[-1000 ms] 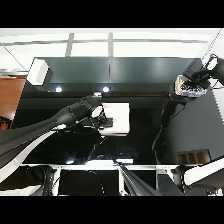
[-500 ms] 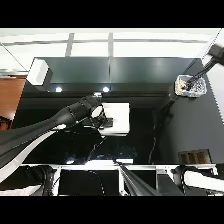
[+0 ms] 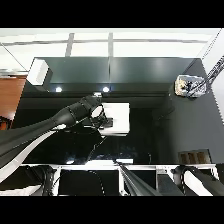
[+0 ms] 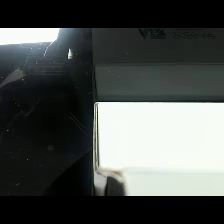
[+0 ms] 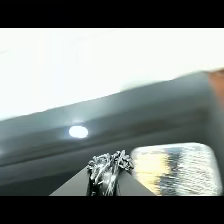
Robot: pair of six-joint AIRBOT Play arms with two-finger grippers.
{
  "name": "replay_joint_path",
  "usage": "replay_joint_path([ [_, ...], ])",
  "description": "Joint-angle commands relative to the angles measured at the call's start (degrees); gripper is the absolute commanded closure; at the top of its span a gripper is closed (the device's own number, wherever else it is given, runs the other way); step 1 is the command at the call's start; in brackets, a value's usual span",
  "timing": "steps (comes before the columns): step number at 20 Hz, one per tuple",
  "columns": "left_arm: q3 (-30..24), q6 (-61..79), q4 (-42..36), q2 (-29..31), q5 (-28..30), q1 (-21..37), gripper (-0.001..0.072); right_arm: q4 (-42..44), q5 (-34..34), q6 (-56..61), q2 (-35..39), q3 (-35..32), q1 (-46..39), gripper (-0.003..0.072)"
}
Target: Fold the box and place the chain.
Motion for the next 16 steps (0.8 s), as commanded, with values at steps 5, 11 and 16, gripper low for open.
replay_joint_path([
  [5, 0.0, 0.0, 0.0, 0.0, -0.3, 0.0, 0.0681, 24.0, 15.3, -8.3, 4.0, 3.3, 0.8, 0.0675],
  [11, 0.0, 0.0, 0.0, 0.0, -0.3, 0.0, 0.0681, 24.0, 27.6, -13.0, 4.0, 2.8, 10.9, 0.0675],
  [16, 0.0, 0.0, 0.0, 0.0, -0.3, 0.0, 0.0681, 25.0, 27.3, -12.3, 3.9, -2.7, 19.5, 0.0676],
])
